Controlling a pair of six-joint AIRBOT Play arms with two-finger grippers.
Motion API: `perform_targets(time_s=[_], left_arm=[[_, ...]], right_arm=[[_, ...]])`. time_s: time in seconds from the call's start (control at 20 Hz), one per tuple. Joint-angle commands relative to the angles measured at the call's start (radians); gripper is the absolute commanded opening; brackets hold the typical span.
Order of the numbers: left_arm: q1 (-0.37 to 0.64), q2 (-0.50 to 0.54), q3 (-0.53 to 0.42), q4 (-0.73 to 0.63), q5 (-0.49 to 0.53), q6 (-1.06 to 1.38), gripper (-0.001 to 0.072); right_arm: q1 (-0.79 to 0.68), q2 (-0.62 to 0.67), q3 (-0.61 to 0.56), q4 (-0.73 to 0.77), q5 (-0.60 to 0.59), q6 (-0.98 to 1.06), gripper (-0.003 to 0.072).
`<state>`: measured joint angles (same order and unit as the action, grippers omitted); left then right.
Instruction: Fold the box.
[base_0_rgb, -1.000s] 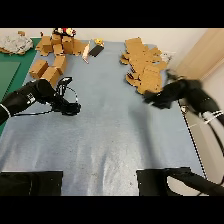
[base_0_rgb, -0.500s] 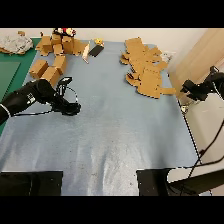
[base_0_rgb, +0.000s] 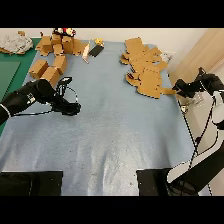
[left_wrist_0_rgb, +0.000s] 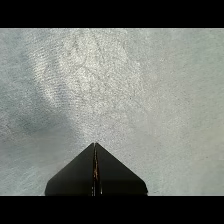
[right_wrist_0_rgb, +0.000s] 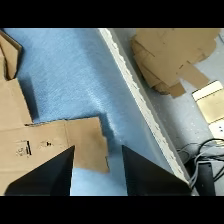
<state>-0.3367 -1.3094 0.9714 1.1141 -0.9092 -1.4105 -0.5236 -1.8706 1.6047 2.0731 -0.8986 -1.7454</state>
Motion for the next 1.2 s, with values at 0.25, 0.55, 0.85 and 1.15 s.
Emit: perform_targets(time_s=[0.25, 0.55, 0.85, 1.15], left_arm=[[0.0, 0.0, -0.001, 0.0, 0.0, 0.0, 0.001], [0.0, 0.0, -0.001, 0.0, 0.0, 0.0, 0.001], [0.0, 0.0, -0.001, 0.0, 0.0, 0.0, 0.001], [0.0, 0.0, 0.0, 0.0, 0.0, 0.0, 0.001]], right_arm=[[0.072, -0.032, 0.06, 0.058, -0.13, -0.063, 0.0008], [0.11, 0.05, 0.106, 0.028, -0.269, -0.006, 0.0003], [0.129, 0.157, 0.089, -0.242, -0.501, 0.14, 0.0002], [0.249, 0.369, -0.235, -0.272, -0.462, 0.168, 0.0002]])
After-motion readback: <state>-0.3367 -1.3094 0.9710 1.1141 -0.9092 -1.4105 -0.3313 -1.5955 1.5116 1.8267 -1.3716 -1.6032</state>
